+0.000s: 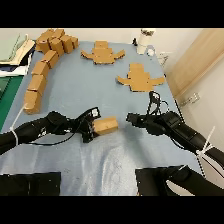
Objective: Fold the box.
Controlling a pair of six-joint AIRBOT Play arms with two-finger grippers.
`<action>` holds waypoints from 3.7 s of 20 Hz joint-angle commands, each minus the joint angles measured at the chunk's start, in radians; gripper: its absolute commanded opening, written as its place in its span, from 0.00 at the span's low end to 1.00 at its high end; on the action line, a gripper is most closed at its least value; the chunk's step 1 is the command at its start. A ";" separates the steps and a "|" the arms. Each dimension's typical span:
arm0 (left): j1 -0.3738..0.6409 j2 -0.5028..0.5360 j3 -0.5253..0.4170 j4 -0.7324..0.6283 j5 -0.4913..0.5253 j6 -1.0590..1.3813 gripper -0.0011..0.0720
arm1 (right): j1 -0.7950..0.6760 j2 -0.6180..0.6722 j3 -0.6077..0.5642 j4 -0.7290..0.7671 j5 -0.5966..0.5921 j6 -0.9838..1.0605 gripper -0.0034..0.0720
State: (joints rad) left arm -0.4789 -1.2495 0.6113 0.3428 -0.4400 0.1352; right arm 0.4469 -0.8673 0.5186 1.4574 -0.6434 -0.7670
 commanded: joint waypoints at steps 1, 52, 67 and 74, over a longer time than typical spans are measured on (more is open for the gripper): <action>0.002 0.056 0.000 0.003 0.125 -0.129 0.73 | -0.011 -0.007 0.001 0.001 0.008 0.000 0.05; 0.832 0.354 -0.003 1.217 -0.575 -1.481 0.74 | -0.011 -0.019 0.001 -0.040 0.113 -0.002 0.05; 0.892 0.230 0.052 1.216 -0.683 -1.356 0.97 | -0.011 -0.019 0.001 -0.039 0.138 -0.001 0.05; 0.890 0.346 0.293 1.217 -0.999 -1.368 0.97 | -0.011 -0.019 0.008 0.013 0.119 -0.079 0.05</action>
State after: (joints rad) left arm 0.4122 -0.9504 0.8127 1.5578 -1.3159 -1.2221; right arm 0.4366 -0.8856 0.5213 1.4292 -0.5079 -0.7967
